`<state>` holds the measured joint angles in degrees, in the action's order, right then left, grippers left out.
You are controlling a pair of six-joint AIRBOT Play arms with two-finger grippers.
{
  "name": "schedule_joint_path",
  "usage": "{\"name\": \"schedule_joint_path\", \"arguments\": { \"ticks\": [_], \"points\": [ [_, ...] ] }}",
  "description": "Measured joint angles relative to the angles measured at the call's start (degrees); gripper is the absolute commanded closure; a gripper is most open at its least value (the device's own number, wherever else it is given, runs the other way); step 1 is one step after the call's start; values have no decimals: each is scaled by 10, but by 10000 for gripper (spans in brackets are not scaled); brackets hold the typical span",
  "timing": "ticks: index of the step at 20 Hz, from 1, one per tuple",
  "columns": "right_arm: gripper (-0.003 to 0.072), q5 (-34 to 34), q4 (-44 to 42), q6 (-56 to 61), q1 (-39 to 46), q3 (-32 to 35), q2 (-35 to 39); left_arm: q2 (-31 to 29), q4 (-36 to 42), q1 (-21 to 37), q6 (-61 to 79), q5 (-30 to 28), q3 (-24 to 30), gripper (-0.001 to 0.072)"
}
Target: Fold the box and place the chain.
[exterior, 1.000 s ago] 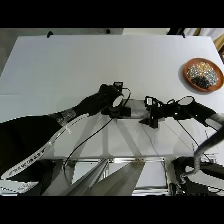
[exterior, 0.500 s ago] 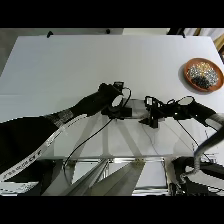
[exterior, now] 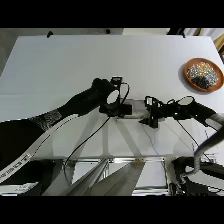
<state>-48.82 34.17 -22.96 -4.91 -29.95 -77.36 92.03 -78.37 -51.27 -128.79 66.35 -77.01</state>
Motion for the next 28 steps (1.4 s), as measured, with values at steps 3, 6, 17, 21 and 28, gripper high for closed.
{"name": "schedule_joint_path", "arguments": {
  "ticks": [3, 6, 17, 21, 28],
  "points": [
    [235, 0, 0, 0, 0, 0, 0, -2, 13, 7, 0, 3, 0, 479],
    [235, 0, 0, 0, 0, 0, 0, -2, 30, 16, 0, 5, 0, 480],
    [235, 0, 1, -1, 0, 0, 0, 23, 54, 26, 0, 5, 0, 480],
    [235, 0, 0, 0, 0, 0, 0, 24, 47, 26, 0, 4, 0, 480],
    [235, 0, 0, 0, 0, 0, 0, 25, -5, 26, -1, -8, 0, 503]
  ]
}}
